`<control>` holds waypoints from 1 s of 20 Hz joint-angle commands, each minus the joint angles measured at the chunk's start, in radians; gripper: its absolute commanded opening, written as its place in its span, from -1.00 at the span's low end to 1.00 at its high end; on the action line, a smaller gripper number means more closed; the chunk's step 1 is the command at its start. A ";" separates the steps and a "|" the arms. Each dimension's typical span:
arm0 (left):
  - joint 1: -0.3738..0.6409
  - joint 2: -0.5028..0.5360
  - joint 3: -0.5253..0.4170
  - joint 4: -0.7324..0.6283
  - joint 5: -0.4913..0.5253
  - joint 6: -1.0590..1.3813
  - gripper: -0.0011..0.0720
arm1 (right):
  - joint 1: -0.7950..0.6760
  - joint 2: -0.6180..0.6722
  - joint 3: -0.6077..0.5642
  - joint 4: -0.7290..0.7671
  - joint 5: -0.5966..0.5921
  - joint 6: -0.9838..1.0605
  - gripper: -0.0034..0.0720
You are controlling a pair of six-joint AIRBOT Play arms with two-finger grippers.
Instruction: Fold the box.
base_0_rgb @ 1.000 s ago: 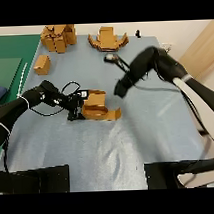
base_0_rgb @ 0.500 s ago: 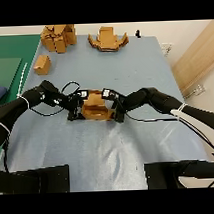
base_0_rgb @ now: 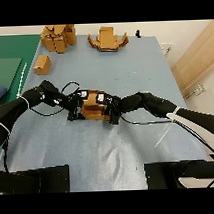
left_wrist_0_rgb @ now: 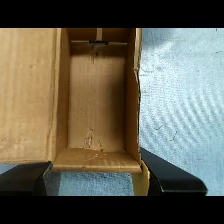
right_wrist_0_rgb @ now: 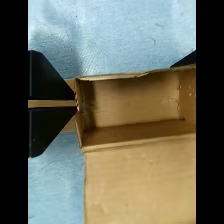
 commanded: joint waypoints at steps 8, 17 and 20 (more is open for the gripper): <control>0.000 0.000 0.000 0.000 0.000 0.000 -0.37 | 0.029 -0.030 -0.001 0.086 0.025 0.000 0.17; 0.000 0.000 0.000 0.000 0.000 0.000 -0.37 | 0.029 -0.053 -0.001 0.085 0.024 0.000 -0.15; 0.000 0.000 0.000 0.000 0.000 0.000 -0.37 | 0.029 -0.053 -0.001 0.085 0.025 0.002 0.16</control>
